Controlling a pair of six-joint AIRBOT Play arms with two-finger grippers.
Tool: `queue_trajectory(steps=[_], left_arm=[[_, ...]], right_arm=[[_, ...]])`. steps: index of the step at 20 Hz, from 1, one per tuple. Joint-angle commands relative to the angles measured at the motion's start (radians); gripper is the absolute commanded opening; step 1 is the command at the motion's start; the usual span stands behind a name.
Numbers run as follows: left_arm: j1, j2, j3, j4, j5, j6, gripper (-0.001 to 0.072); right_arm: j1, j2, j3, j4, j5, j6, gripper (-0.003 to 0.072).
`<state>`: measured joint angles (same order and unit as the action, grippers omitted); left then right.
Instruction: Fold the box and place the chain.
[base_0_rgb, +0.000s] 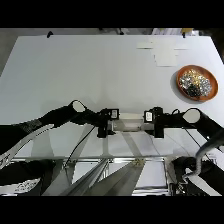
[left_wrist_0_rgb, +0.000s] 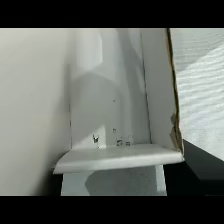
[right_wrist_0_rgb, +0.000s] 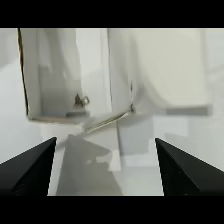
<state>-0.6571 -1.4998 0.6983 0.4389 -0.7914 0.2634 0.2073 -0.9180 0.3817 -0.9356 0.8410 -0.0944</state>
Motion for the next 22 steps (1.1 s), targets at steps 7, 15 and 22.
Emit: queue_trajectory(steps=[7,15,22], left_arm=[[0.001,0.001,0.000,-0.001,0.002,-0.002,0.0169],[0.001,0.001,0.000,-0.001,0.002,-0.002,0.0169],[0.001,0.001,0.000,-0.001,0.002,-0.002,0.0169]], right_arm=[[0.002,0.248,0.001,-0.009,0.089,0.191,0.0207],[0.060,0.258,0.000,0.378,-0.003,0.047,0.0022],[0.126,-0.033,0.000,0.384,-0.382,0.208,0.0021]])
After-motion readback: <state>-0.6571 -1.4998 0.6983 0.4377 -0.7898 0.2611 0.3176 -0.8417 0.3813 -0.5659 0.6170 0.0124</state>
